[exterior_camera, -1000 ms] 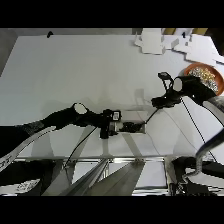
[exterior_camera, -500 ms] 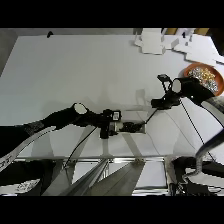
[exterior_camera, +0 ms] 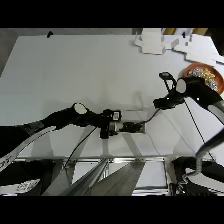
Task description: Fold the box and place the chain.
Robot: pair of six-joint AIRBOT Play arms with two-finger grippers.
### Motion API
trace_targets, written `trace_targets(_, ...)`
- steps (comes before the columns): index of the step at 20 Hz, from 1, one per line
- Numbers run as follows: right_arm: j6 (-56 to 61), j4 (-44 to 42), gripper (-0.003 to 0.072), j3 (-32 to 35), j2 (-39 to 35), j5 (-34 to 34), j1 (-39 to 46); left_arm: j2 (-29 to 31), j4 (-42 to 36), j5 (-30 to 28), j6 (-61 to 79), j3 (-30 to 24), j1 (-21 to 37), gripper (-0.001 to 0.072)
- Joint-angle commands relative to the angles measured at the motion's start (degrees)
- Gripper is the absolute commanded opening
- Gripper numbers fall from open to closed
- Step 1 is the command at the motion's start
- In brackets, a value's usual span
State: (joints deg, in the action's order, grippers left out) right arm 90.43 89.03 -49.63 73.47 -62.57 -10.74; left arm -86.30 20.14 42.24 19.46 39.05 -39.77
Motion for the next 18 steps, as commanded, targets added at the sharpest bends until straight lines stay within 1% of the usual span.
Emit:
trace_targets(1,-1.1,-0.3,0.0017,0.0,-7.7,-3.7,-1.0,0.0,0.0,0.0,0.0,0.0,0.0,0.0273)
trace_targets(5,-1.6,-1.6,0.0017,0.0,-18.0,-9.4,-4.2,0.0,0.0,0.0,0.0,0.0,0.0,0.0273)
trace_targets(9,-0.6,-5.7,0.0017,0.0,-26.6,-16.1,-7.5,0.0,0.0,0.0,0.0,0.0,0.0,0.0273)
trace_targets(11,-0.2,-8.0,0.0017,0.0,-30.1,-17.8,-9.3,0.0,0.0,0.0,0.0,0.0,0.0,0.0273)
trace_targets(15,-0.3,-16.9,0.0017,0.0,-33.9,-16.8,-13.0,0.0,0.0,0.0,0.0,0.0,0.0,0.0273)
trace_targets(18,-0.3,-19.6,0.0017,0.0,-34.2,-11.6,-17.2,0.0,0.0,0.0,0.0,0.0,0.0,0.0273)
